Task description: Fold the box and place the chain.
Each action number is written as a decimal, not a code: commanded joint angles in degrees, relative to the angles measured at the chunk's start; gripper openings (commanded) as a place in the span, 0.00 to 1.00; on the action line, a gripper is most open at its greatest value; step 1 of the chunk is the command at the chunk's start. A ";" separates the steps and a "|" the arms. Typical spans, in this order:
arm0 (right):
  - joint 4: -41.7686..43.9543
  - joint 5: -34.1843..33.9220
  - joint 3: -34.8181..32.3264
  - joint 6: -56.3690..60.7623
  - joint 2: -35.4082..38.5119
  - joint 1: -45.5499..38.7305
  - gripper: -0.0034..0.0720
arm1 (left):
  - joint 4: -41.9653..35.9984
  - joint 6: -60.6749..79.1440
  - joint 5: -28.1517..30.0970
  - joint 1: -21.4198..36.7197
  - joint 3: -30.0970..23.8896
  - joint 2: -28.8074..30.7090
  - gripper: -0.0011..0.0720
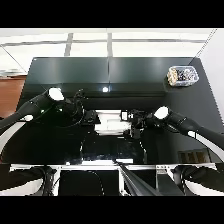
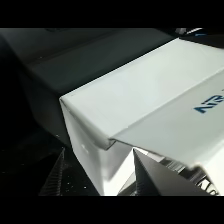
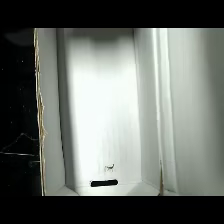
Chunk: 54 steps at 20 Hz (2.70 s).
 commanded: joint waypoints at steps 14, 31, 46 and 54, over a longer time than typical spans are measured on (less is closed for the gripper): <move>0.00 0.00 0.00 0.00 -0.04 0.04 0.22 | 27.76 -31.91 6.71 -16.65 2.75 0.07 0.68; 0.00 0.02 0.00 0.00 -0.02 0.04 0.22 | 46.75 -47.25 0.79 -25.68 8.41 0.04 0.68; 0.00 0.02 0.00 0.00 -0.02 0.04 0.22 | 44.81 -58.49 1.05 -28.44 9.35 -4.90 0.68; 0.00 0.02 -0.02 0.00 -0.04 0.04 0.22 | 46.10 -58.51 0.11 -28.50 9.90 -3.56 0.68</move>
